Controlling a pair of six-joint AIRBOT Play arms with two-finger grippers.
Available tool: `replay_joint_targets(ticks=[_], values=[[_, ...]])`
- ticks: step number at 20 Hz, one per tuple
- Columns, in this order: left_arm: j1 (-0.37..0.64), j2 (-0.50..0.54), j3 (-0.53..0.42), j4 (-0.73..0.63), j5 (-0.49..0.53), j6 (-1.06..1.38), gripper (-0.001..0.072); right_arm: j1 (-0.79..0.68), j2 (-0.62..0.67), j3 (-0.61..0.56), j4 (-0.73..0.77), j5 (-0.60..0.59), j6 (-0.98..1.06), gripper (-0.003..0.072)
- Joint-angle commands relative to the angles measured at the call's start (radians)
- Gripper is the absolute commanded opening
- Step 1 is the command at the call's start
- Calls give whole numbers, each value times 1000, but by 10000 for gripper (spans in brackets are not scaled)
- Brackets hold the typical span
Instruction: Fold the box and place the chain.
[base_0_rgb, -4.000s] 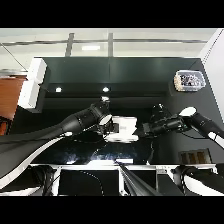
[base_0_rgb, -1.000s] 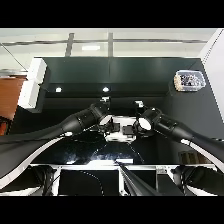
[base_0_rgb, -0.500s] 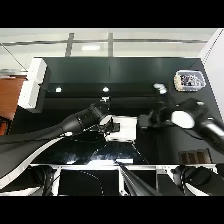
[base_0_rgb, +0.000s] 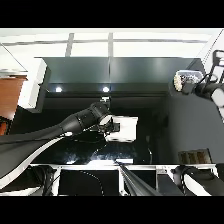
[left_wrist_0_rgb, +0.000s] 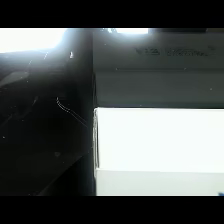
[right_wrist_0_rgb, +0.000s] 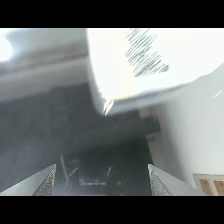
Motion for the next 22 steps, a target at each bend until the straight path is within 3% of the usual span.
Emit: replay_joint_targets(ticks=[1,6,10,14,22], values=[[0,0,0,0,1,0,27,-168,-224,159,121,-104,-112,711],[0,0,0,0,0,1,27,-245,-631,634,247,154,-70,711],[0,0,0,0,1,1,27,-279,-832,881,240,336,54,707],[0,0,0,0,1,1,27,-300,-930,978,235,397,117,702],[0,0,0,0,-1,1,27,-304,-1007,987,195,348,143,701]])
